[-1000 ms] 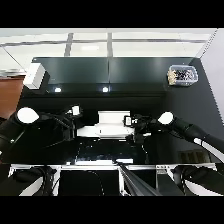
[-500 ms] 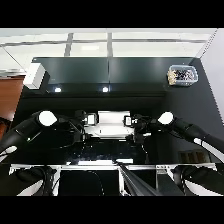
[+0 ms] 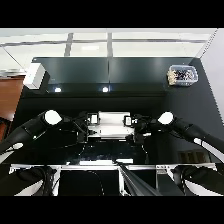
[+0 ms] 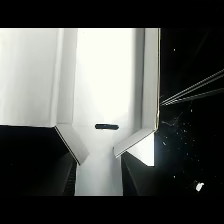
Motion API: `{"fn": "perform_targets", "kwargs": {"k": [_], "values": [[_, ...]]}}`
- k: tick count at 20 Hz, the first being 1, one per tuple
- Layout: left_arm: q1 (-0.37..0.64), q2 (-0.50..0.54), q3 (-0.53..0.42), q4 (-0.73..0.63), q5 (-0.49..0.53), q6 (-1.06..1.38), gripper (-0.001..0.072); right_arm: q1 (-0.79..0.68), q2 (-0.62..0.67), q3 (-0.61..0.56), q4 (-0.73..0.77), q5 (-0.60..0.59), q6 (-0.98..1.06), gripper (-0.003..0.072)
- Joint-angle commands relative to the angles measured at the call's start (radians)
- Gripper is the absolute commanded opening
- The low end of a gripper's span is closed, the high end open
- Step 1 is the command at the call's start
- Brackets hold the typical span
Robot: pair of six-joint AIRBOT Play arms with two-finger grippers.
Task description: Fold the box and place the chain.
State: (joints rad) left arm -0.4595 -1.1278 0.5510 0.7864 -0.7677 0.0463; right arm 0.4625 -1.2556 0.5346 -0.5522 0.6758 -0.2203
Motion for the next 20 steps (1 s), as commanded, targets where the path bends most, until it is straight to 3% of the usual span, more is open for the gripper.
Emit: {"fn": "perform_targets", "kwargs": {"k": [1, 2, 9, 20], "values": [[-0.001, -0.004, 0.001, -0.021, 0.001, 0.010, 0.0271, 0.001, 0.000, 0.001, 0.000, 0.000, 0.000, 0.0135], [-0.001, -0.005, 0.001, -0.029, 0.001, 0.010, 0.0225, 0.001, 0.000, 0.001, 0.000, 0.000, 0.000, 0.0135], [-0.003, -0.034, 0.001, -0.184, 0.019, 0.039, 0.0225, 0.001, 0.000, 0.001, 0.000, 0.000, 0.000, 0.0135], [-0.086, -0.065, 0.001, -0.204, 0.144, 0.039, 0.0225, 0.001, 0.000, 0.001, 0.000, 0.000, 0.000, 0.0135]]}}
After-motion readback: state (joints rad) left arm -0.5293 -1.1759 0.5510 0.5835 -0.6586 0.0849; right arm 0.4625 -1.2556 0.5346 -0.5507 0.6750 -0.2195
